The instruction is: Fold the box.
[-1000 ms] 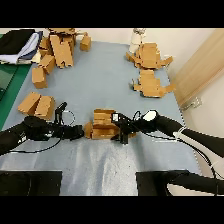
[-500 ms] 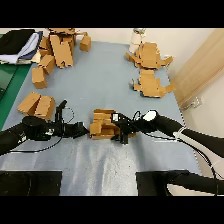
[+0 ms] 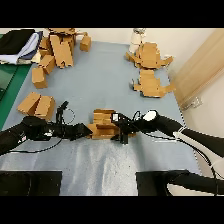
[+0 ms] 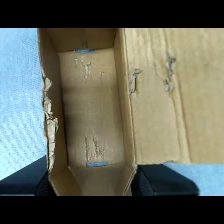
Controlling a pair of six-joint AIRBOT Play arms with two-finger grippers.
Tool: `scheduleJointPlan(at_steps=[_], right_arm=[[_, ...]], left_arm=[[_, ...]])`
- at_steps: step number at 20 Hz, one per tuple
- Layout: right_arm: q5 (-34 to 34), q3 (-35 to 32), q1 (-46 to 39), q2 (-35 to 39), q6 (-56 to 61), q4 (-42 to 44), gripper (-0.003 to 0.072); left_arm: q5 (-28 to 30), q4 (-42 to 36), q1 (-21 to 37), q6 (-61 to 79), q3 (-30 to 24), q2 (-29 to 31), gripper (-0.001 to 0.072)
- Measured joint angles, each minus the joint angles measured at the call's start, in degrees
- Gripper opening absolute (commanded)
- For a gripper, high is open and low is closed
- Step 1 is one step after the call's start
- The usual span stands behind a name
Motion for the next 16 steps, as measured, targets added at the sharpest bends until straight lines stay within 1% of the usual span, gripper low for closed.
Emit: scheduleJointPlan(at_steps=[4, 12, 14, 16], right_arm=[[0.0, 0.0, 0.0, 0.0, 0.0, 0.0, 0.0501], [0.0, 0.0, 0.0, 0.0, 0.0, 0.0, 0.0501], [0.0, 0.0, 0.0, 0.0, 0.0, 0.0, 0.0500], [0.0, 0.0, 0.0, 0.0, 0.0, 0.0, 0.0501]], left_arm=[[-0.6, -0.4, 0.0, 0.0, 0.0, 0.0, 0.0465], [1.0, -1.0, -0.5, 0.6, 1.1, 0.8, 0.0465], [2.0, 1.4, -1.7, -0.5, 2.1, 1.1, 0.0465], [3.7, 6.4, -3.8, -4.3, 3.5, 1.2, 0.0465]])
